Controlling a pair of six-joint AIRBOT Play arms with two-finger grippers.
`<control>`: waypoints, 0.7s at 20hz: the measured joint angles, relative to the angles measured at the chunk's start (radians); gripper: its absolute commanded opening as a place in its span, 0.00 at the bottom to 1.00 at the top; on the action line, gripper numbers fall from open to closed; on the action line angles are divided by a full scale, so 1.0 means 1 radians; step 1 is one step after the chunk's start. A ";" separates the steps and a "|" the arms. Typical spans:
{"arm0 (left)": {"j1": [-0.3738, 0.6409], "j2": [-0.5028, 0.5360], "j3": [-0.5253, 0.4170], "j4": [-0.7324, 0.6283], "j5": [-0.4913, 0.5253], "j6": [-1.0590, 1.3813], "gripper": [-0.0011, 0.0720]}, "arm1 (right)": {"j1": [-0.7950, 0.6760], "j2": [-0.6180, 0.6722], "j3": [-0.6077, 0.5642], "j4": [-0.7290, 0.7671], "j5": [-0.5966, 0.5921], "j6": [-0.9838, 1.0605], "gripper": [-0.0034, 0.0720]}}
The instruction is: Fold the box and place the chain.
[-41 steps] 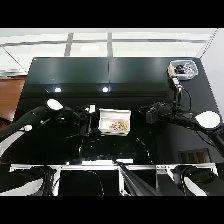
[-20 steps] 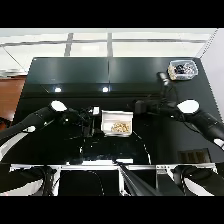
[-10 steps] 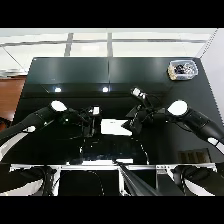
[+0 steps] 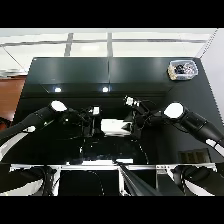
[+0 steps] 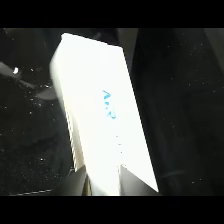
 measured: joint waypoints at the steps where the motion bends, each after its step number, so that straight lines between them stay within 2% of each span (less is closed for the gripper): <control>1: 0.000 0.000 0.000 0.000 0.000 0.000 0.56 | 0.001 0.000 0.000 -0.003 -0.001 0.000 0.30; 9: 0.000 0.000 0.000 0.000 0.000 0.000 0.56 | 0.003 -0.001 0.000 -0.016 -0.004 0.011 0.30; 10: 0.000 0.000 0.000 0.000 0.000 0.000 0.56 | 0.003 -0.001 0.000 -0.020 -0.005 0.011 0.33; 12: 0.000 0.000 0.000 -0.001 0.000 0.000 0.56 | 0.003 -0.002 0.000 -0.028 -0.003 0.013 0.46; 14: 0.000 0.000 0.000 -0.002 0.002 0.001 0.56 | 0.005 -0.002 0.000 -0.038 -0.003 0.014 0.46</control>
